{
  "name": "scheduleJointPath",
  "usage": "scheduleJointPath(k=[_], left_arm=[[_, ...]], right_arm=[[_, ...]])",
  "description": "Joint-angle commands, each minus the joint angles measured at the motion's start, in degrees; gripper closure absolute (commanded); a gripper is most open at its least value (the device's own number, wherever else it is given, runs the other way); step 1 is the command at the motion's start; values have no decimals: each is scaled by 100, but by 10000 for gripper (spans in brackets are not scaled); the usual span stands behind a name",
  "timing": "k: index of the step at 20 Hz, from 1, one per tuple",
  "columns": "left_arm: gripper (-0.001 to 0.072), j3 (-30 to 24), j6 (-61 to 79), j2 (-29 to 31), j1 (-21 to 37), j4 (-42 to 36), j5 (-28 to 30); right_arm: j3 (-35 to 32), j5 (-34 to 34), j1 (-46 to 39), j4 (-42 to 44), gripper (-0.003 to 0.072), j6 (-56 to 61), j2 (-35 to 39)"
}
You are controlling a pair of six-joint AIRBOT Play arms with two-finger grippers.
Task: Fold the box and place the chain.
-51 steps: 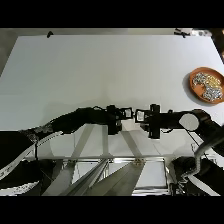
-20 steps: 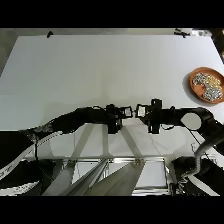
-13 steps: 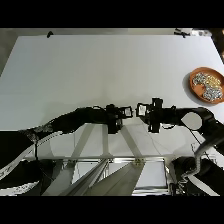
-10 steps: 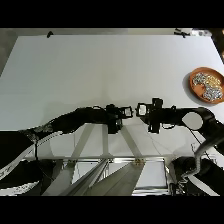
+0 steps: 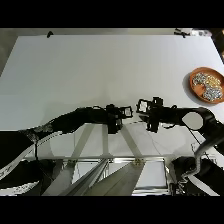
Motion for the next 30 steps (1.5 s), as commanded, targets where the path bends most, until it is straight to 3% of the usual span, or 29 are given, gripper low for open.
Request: scheduleJointPath(k=[1, 13, 30], left_arm=[[576, -2, 11, 4, -4, 9, -2], [576, -2, 11, 4, -4, 9, -2], [576, -2, 11, 4, -4, 9, -2]], right_arm=[[2, 120, 0, -46, 450, 39, -66], [2, -358, 0, 332, 450, 94, -181], [-2, 125, 4, 693, 450, 92, -455]])
